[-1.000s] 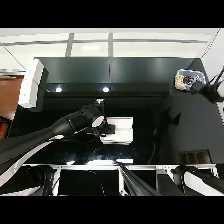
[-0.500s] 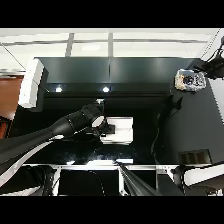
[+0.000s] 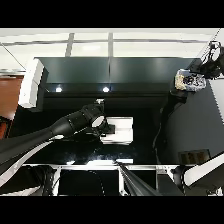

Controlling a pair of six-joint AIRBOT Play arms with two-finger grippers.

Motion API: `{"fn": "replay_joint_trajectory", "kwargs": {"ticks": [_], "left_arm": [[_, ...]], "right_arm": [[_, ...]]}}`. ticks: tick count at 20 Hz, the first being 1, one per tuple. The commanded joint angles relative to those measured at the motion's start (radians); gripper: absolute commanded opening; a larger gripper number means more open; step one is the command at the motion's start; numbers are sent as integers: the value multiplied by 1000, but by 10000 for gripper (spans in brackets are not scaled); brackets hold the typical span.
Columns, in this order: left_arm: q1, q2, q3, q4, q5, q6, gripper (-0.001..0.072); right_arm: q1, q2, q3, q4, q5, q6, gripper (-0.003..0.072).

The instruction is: Fold the box and place the chain.

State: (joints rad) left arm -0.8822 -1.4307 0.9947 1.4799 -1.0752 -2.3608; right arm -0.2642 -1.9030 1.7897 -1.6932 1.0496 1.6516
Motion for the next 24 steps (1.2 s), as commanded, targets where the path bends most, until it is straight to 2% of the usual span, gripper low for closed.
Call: {"fn": "replay_joint_trajectory", "kwargs": {"ticks": [1, 10, 13, 14, 16, 17, 18, 24], "left_arm": [[1, 0, 0, 0, 0, 0, 26], [1, 0, 0, 0, 0, 0, 26], [1, 0, 0, 0, 0, 0, 26], [1, 0, 0, 0, 0, 0, 26], [1, 0, 0, 0, 0, 0, 26], [1, 0, 0, 0, 0, 0, 26], [1, 0, 0, 0, 0, 0, 26], [1, 0, 0, 0, 0, 0, 26]], "right_arm": [[-1, -33, 5, -43, 6, -19, 557], [-4, -79, 5, -74, 12, -18, 549], [-3, -79, 5, -73, 30, -18, 149], [-2, -78, 5, -73, 51, -18, 50], [-3, -64, 5, -82, 87, -18, 49], [-4, -47, 5, -89, 100, -18, 10], [-4, -24, 5, -90, 103, -18, 10], [-4, 193, 5, -88, 94, -34, 8]]}}
